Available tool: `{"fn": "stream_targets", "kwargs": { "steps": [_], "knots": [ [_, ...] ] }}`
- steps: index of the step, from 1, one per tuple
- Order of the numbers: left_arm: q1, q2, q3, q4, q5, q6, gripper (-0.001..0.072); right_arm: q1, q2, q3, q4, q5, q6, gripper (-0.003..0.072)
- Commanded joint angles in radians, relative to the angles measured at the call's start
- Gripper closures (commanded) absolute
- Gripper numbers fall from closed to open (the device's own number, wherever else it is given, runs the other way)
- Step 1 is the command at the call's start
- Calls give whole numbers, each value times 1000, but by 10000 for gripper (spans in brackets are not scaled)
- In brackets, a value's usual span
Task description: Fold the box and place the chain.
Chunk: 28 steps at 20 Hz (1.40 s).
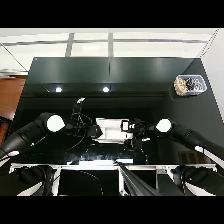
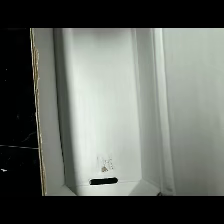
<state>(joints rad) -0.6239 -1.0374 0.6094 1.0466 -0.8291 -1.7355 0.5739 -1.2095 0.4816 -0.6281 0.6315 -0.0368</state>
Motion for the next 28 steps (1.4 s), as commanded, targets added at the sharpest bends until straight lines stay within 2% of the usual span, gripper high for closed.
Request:
{"fn": "stream_targets", "kwargs": {
  "steps": [1,2,3,7,14,20,24,28],
  "knots": [
    [-97,-18,56,270,17,-241,173,0,0,0,0,0,0,617],
    [-124,-31,72,289,13,-254,174,0,0,0,0,0,0,617],
    [-143,-45,86,306,5,-277,205,0,0,0,0,0,0,617],
    [-199,-110,149,386,-62,-410,205,0,0,0,0,0,0,618],
    [-238,-202,225,386,-176,-496,205,0,0,0,0,0,0,617],
    [-262,-238,249,464,-188,-615,209,0,0,0,0,0,0,617],
    [-260,-282,254,454,-200,-681,222,0,0,0,0,0,0,617],
    [-260,-312,306,456,-226,-680,222,0,0,0,0,0,0,617]
  ]
}}
